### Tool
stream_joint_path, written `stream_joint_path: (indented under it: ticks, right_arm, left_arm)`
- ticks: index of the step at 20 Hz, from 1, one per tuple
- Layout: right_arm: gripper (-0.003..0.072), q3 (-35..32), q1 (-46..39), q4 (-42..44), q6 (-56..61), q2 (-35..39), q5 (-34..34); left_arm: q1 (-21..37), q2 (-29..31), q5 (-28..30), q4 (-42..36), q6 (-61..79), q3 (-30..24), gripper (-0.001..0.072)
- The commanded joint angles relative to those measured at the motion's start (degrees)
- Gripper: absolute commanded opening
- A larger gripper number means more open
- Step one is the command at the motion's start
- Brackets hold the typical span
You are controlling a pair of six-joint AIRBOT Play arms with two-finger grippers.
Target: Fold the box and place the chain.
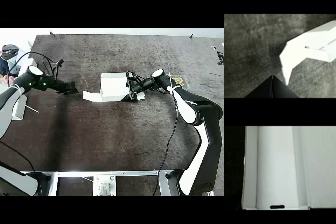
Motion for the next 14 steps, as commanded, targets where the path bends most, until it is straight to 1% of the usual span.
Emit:
stream_joint_path:
  ticks: [1,5,9,11,14]
  right_arm:
    - [0.0407,0.04,0.02,0.02,0.00,-0.04,0.00]
    - [0.0407,0.04,0.02,0.02,0.00,-0.04,0.02]
    - [0.0407,0.04,0.02,0.02,0.00,-0.04,0.00]
    - [0.0407,0.04,0.02,0.02,0.00,-0.04,0.00]
    - [0.0407,0.04,0.02,0.02,0.00,-0.04,0.00]
  left_arm:
    - [0.00,-1.97,1.31,-2.78,-0.02,-2.49,0.0011]
    - [-0.70,-4.72,0.26,-11.13,5.07,-2.51,0.0011]
    - [-5.42,-4.83,7.56,-14.36,4.37,-3.23,0.0011]
    - [-7.13,-4.83,8.76,-16.50,4.68,-3.21,0.0012]
    - [-7.82,-4.83,8.41,-18.34,5.25,-3.21,0.0013]
